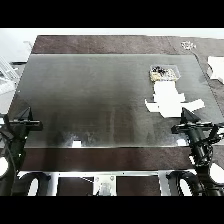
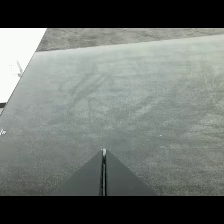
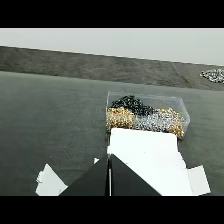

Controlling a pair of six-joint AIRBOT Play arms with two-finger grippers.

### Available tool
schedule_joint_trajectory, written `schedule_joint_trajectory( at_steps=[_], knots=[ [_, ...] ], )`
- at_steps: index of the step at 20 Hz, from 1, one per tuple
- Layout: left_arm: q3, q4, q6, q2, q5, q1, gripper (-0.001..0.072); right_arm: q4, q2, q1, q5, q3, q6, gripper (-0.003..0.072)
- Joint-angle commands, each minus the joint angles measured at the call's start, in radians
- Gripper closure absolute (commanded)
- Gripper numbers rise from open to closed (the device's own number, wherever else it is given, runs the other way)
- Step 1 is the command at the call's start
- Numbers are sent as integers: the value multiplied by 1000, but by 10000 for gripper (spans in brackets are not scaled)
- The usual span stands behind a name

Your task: Fold the box and place the chain.

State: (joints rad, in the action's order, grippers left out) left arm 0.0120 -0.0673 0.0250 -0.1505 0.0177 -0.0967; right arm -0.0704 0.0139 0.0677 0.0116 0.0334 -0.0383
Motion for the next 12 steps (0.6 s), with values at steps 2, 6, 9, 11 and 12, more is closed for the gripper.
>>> schedule_joint_trajectory(
  at_steps=[2,6,9,11,12],
  knots=[
    [0,0,0,0,0,0,689,0,1,1,-5,0,-5,671],
    [0,0,0,1,0,0,688,3,-22,-3,-8,-47,-6,419],
    [0,0,0,1,-1,0,688,-1,-211,-31,69,-180,21,411],
    [0,0,0,1,0,0,688,0,-394,-94,65,-304,40,412],
    [0,0,0,1,0,0,688,-1,-482,-133,30,-369,40,412]
  ],
)
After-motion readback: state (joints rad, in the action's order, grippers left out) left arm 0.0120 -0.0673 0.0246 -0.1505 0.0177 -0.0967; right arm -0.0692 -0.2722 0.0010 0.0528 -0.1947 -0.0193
